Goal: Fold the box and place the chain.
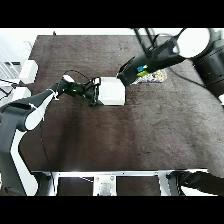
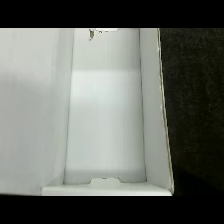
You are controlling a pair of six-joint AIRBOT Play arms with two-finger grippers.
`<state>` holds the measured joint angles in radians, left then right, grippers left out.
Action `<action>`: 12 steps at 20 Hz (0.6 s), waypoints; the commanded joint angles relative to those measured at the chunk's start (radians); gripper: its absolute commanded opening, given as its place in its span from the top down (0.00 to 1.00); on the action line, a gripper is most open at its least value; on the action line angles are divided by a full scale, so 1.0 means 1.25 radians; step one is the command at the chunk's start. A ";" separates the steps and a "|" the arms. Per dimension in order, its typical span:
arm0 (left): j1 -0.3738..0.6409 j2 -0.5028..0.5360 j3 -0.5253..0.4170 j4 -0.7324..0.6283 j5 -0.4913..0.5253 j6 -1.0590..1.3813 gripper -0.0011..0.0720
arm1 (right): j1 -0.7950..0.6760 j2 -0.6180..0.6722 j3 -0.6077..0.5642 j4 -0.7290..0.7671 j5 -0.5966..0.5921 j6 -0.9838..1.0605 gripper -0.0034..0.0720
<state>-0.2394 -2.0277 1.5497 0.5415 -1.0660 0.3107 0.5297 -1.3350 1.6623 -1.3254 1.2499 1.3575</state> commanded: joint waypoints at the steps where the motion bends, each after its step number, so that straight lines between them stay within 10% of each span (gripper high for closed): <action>1: 0.000 0.000 0.000 0.000 0.000 0.000 0.75 | 0.009 -0.004 -0.111 0.065 -0.138 -0.001 0.95; 12: 0.000 0.000 0.000 0.000 0.000 0.000 0.75 | 0.002 -0.238 -0.319 0.131 -0.551 -0.006 0.95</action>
<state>-0.2394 -2.0277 1.5497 0.5419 -1.0660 0.3107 0.5385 -1.5303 1.2984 -1.1721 0.7006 1.3506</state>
